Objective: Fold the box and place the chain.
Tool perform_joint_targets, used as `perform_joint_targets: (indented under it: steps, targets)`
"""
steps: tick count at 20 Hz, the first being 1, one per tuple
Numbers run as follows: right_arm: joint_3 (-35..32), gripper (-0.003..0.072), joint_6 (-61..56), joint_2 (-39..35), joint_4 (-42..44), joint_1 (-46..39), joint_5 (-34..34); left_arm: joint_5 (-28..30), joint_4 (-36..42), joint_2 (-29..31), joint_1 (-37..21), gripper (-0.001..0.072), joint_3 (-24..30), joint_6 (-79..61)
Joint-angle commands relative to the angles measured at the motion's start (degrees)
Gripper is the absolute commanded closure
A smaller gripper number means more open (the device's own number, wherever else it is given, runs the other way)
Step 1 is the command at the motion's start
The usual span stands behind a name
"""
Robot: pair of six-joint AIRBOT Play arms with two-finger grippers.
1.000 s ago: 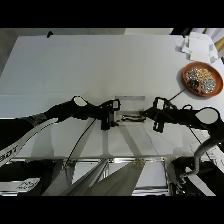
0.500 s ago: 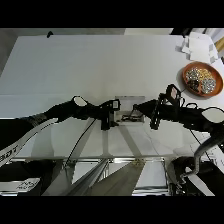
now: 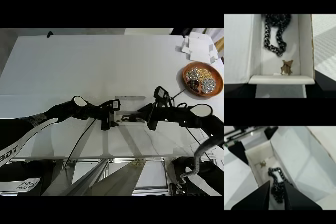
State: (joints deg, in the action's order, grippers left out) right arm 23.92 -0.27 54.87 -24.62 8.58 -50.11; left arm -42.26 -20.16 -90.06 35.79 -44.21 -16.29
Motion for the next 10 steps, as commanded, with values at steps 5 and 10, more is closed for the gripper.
perform_joint_targets:
  steps: [5,10]
  targets:
    - [0.66,0.0484,-7.21,2.32,-2.56,-0.17,-0.15,0.02,0.0,0.0,0.02,0.0388,0.02,0.0]
    - [12.04,0.0487,-36.68,0.15,-24.76,-7.15,-4.15,0.02,0.0,0.0,0.02,0.0388,0.02,0.0]
